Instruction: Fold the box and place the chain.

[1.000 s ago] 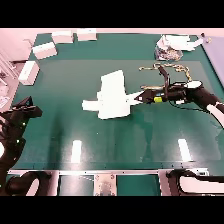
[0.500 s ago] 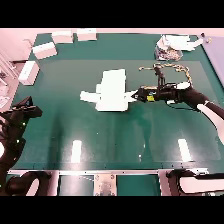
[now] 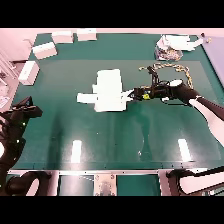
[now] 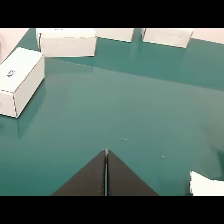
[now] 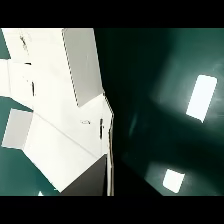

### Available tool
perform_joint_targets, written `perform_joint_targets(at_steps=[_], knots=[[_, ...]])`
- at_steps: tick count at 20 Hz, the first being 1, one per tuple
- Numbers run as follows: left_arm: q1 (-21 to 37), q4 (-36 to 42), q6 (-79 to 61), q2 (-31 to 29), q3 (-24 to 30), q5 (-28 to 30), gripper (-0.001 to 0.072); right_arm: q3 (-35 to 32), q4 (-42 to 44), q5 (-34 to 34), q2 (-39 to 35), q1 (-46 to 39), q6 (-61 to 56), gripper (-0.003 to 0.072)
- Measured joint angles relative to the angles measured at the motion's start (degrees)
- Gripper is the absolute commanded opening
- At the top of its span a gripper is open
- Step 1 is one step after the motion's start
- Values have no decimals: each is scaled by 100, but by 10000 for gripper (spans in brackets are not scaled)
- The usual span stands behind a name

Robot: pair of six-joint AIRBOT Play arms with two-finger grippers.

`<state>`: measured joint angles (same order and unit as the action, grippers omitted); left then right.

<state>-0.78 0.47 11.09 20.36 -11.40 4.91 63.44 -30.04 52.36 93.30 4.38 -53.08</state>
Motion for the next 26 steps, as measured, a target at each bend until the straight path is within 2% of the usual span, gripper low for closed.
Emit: perform_joint_targets(at_steps=[8, 9, 10, 11, 12, 21, 26], knots=[[0, -2, 0, 0, -7, -2, 22, 101, -90, -302, 166, 107, -175, 3], [0, -2, 0, 0, -7, -15, 51, 105, -98, -315, 173, 118, -188, 3], [2, -4, -9, 0, -7, -57, 375, 107, -105, -332, 173, 122, -192, 3], [2, -48, -74, 0, -7, -155, 618, 107, -127, -369, 177, 131, -205, 3], [2, -111, -168, 0, -7, -295, 590, 109, -166, -385, 184, 142, -236, 3], [2, -345, -636, 39, -28, -1279, 588, 120, -345, -461, 184, 155, -326, 4], [2, -352, -769, 726, -369, -1781, 590, 138, -363, -435, 184, 186, -223, 4]])
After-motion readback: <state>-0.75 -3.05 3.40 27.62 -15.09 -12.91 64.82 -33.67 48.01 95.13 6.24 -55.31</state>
